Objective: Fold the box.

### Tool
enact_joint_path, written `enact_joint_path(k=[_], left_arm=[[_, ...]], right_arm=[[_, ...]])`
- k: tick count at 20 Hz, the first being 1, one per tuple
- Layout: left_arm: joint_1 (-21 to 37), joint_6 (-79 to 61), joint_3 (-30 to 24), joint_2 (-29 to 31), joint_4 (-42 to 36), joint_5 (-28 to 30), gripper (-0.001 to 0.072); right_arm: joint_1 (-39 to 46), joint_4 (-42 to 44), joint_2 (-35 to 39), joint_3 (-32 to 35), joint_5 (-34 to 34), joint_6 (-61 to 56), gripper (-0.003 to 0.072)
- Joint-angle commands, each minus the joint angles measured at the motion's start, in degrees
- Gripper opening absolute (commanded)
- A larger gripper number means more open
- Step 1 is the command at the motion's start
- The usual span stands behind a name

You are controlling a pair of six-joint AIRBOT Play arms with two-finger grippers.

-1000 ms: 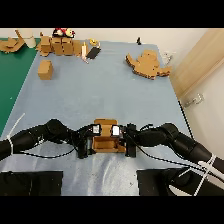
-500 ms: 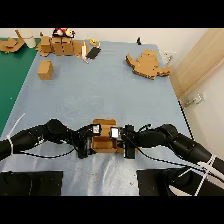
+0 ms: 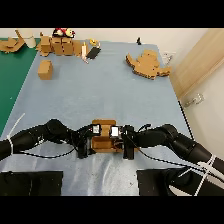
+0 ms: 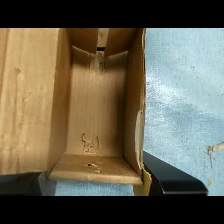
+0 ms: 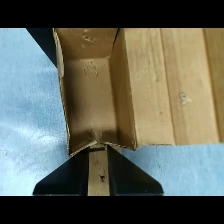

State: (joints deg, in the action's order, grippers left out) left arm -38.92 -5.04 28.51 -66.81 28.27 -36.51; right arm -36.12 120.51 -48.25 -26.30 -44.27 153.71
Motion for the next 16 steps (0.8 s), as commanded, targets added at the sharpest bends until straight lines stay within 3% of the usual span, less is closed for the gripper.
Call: enact_joint_path(k=[1,7,8,9,10,11,16], left_arm=[[-0.02,-0.02,0.00,-0.04,0.00,0.02,0.0608],[-0.02,-0.02,0.00,-0.04,0.00,0.02,0.0608],[-0.02,0.00,0.00,-0.04,0.00,0.00,0.0608],[-0.02,-0.02,0.00,-0.04,0.00,0.02,0.0608],[-0.02,-0.02,0.00,-0.04,0.00,0.00,0.0608],[-0.02,-0.02,0.00,-0.04,0.00,0.00,0.0608],[-0.02,0.00,0.00,-0.04,0.00,0.00,0.0608]], right_arm=[[-0.04,2.27,-0.02,0.02,1.03,0.00,0.0191],[-0.02,1.38,-0.02,0.02,0.96,0.00,0.0190],[-0.02,1.40,-0.15,0.02,1.05,-0.02,0.0250],[-0.04,1.53,-0.57,0.02,1.27,-0.02,0.0409],[-0.04,1.90,-1.33,0.02,1.27,-0.02,0.0500],[-0.04,2.08,-2.10,0.02,1.29,-0.02,0.0549],[-0.04,2.25,-3.85,0.00,1.38,-0.02,0.0568]])
